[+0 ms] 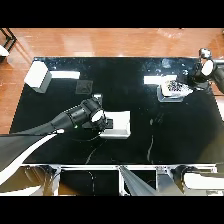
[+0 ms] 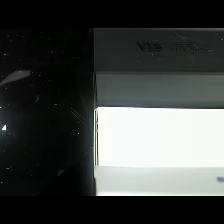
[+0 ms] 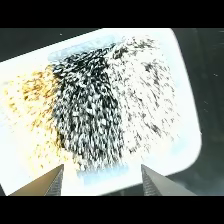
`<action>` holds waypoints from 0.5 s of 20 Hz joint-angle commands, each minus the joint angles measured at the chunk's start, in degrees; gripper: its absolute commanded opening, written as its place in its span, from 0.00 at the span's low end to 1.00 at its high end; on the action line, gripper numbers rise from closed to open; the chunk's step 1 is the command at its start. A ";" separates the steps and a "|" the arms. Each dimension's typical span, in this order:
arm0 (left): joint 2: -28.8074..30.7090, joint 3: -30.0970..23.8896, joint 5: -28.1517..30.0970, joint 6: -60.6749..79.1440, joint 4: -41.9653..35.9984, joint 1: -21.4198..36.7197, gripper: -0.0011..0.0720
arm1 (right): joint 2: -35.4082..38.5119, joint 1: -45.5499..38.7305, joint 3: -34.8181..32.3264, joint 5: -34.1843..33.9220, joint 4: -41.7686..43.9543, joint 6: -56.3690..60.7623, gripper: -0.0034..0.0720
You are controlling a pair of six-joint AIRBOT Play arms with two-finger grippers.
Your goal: Fold the box and place the chain.
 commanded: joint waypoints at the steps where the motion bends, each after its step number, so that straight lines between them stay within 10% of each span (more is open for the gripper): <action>1: -0.02 0.00 -0.04 0.07 0.02 -0.02 0.04 | -7.43 -1.11 4.87 0.63 4.50 -3.65 0.74; 10: -0.02 0.00 -0.04 0.07 0.24 0.00 0.04 | -11.32 -1.11 5.66 -0.81 4.46 -6.82 0.57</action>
